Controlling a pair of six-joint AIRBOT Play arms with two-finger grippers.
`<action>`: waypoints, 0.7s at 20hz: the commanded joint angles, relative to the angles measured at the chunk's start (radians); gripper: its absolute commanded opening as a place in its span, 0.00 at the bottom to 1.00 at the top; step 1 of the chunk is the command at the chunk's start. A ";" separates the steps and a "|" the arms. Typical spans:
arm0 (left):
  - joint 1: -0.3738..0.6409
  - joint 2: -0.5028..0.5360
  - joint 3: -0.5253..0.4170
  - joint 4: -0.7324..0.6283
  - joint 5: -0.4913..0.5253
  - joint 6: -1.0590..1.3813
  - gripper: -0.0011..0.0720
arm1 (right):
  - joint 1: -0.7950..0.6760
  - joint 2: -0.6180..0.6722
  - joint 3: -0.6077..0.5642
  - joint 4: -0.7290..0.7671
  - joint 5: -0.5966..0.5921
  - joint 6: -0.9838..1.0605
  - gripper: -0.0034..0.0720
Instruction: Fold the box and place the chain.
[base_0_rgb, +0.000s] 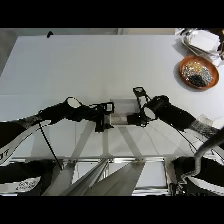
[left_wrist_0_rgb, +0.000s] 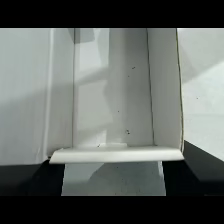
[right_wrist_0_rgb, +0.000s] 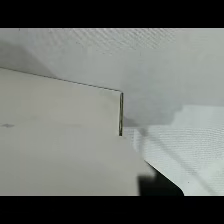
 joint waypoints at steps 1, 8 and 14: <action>0.000 0.001 0.000 0.002 0.000 0.003 0.30 | 0.000 0.000 0.000 -0.004 0.000 -0.003 0.09; 0.000 0.001 0.000 0.002 0.000 0.003 0.30 | 0.006 -0.014 0.000 -0.002 -0.016 -0.003 0.34; 0.000 0.001 0.000 0.002 0.000 0.003 0.30 | 0.006 -0.014 0.000 -0.002 -0.029 -0.004 0.06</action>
